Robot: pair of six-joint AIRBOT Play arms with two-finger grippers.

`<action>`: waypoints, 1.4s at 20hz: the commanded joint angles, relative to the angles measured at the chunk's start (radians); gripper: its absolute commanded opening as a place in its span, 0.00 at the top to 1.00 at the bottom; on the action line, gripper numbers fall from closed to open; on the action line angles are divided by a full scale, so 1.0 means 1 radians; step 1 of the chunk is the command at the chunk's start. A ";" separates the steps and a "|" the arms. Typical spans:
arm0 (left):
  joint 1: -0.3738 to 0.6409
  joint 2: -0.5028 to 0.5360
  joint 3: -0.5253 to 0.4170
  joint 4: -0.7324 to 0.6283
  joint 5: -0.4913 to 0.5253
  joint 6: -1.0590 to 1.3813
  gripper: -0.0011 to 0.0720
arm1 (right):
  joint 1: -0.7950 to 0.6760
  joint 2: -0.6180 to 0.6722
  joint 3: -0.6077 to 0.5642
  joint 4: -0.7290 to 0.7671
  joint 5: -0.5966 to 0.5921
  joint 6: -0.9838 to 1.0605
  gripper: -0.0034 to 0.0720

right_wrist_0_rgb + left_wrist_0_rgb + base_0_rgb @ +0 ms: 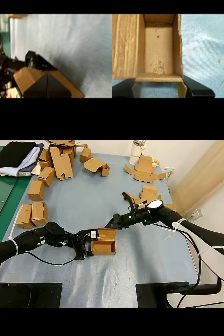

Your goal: Fold the box.

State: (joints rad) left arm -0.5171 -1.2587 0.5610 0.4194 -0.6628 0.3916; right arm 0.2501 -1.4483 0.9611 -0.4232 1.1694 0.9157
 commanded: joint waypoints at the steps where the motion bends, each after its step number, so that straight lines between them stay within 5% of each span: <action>1: 0.000 0.000 0.001 0.000 0.000 0.000 0.18 | 0.075 0.008 -0.006 -0.062 0.078 -0.176 0.95; 8: -0.001 0.000 0.001 0.000 -0.001 0.000 0.18 | 0.211 0.270 -0.290 -0.068 -0.285 -0.391 0.95; 13: -0.001 0.000 0.001 0.000 0.000 0.000 0.18 | 0.284 0.465 -0.340 -0.184 -0.352 -0.417 0.95; 17: -0.001 0.000 0.001 0.000 0.000 0.000 0.18 | 0.369 0.520 -0.395 -0.350 -0.577 -0.421 0.95; 22: 0.000 0.000 0.001 0.000 0.001 0.000 0.18 | 0.412 0.511 -0.395 -0.341 -0.661 -0.676 0.49; 28: -0.001 -0.001 0.001 0.000 0.001 0.000 0.18 | 0.505 0.510 -0.393 -0.329 -0.647 -0.857 0.44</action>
State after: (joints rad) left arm -0.5171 -1.2587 0.5610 0.4191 -0.6617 0.3920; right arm 0.7197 -0.9386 0.5686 -0.7506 0.5335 0.1459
